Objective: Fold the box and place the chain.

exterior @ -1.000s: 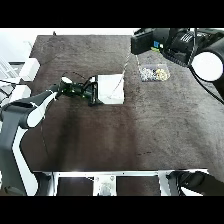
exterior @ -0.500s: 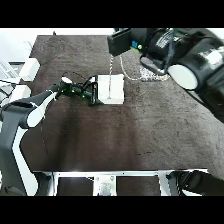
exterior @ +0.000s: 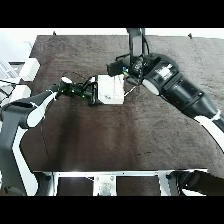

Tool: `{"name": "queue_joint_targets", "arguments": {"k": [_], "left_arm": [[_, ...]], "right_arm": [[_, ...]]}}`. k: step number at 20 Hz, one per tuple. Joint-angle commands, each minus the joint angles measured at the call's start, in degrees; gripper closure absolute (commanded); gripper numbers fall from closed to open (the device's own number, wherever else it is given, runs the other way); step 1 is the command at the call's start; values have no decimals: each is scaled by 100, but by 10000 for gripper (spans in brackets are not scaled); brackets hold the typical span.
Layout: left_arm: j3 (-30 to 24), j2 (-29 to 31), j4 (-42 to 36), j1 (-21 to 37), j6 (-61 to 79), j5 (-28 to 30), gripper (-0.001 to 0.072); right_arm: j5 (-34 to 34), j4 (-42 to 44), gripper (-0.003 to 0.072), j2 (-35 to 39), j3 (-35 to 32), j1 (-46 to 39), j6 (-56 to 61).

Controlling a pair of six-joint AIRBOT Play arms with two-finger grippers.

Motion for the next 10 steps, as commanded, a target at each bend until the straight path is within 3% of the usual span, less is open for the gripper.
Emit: {"name": "queue_joint_targets", "arguments": {"k": [1, 4, 7, 8, 9, 10], "left_arm": [[-2, 0, 0, -2, 0, 0, 181], [-2, 0, 0, -2, 0, -2, 181], [-2, 0, 0, -2, 0, -4, 181], [-2, 0, 0, -2, 0, -2, 181], [-2, 0, 0, 0, 0, 0, 181], [-2, 0, 0, -2, 0, -2, 181]], "right_arm": [[-579, 118, 681, -306, -605, -20, 651], [-1246, 149, 680, -1027, -1102, -83, 962], [-1331, 155, 659, -1764, -1147, -214, 1005], [-1327, 151, 451, -1794, -1147, -254, 1001], [-1327, 144, 173, -1727, -1139, -291, 979], [-1279, 138, 138, -1596, -1139, -319, 837]]}}
